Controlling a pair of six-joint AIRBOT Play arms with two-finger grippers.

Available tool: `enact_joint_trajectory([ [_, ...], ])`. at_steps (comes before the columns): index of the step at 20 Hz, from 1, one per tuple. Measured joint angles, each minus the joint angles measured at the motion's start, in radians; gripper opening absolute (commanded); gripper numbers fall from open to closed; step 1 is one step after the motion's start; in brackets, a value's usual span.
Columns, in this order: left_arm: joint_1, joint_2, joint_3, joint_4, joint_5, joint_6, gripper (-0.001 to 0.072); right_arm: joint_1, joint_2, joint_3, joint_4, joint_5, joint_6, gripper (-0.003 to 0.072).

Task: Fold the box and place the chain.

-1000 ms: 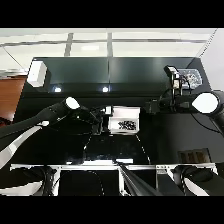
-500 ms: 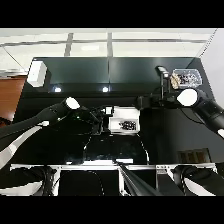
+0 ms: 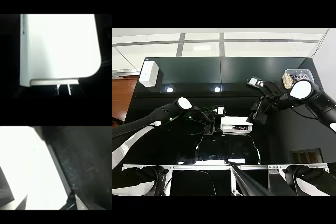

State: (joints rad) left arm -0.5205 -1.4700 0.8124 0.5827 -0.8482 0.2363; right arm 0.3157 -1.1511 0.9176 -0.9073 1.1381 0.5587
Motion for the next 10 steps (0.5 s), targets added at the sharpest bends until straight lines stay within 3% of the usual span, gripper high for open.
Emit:
enact_joint_trajectory([
  [8, -0.002, 0.0, 0.0, 0.0, 0.002, -0.001, 0.035, 0.026, -0.012, -0.084, 0.039, -0.046, -0.209, 0.0699],
  [9, -0.002, 0.0, 0.0, 0.0, 0.003, -0.002, 0.035, 0.032, -0.012, -0.091, 0.039, -0.053, -0.22, 0.0591],
  [10, -0.002, 0.0, 0.0, 0.0, 0.003, -0.003, 0.035, 0.038, -0.012, -0.097, 0.042, -0.06, -0.229, 0.0413],
])
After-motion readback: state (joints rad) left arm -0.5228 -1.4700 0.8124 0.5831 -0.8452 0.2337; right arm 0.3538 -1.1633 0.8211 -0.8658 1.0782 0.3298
